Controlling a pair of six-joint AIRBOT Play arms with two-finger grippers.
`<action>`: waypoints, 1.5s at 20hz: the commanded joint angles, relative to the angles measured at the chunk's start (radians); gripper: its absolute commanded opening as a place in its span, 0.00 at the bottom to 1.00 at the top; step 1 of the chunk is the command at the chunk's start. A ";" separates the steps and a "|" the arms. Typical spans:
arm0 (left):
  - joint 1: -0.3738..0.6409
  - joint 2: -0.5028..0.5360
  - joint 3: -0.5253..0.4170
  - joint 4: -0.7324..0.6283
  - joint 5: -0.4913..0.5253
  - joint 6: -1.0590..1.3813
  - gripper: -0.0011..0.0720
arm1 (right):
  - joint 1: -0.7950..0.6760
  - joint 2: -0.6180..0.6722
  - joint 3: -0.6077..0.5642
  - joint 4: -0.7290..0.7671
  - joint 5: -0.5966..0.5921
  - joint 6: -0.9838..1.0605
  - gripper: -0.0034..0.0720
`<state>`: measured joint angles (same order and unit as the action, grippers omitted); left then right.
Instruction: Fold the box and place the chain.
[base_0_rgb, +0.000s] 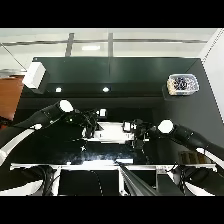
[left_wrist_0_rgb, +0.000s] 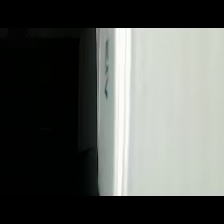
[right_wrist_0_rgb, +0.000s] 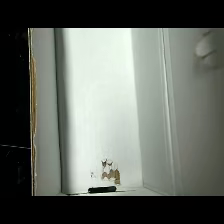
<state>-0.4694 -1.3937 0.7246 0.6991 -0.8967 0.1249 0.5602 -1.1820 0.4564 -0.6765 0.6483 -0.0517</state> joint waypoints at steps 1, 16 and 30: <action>0.000 0.000 0.001 0.000 -0.001 -0.002 0.05 | 0.001 -0.001 0.000 -0.009 -0.034 0.002 0.83; 0.000 0.000 0.001 0.000 0.003 -0.002 0.05 | -0.013 -0.001 0.000 -0.009 -0.024 0.003 0.83; 0.000 0.000 0.001 -0.001 -0.019 -0.002 0.06 | -0.032 -0.001 0.000 -0.005 0.005 0.003 0.69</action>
<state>-0.4698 -1.3941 0.7246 0.6987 -0.9005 0.1234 0.5285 -1.1824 0.4564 -0.6849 0.6468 -0.0528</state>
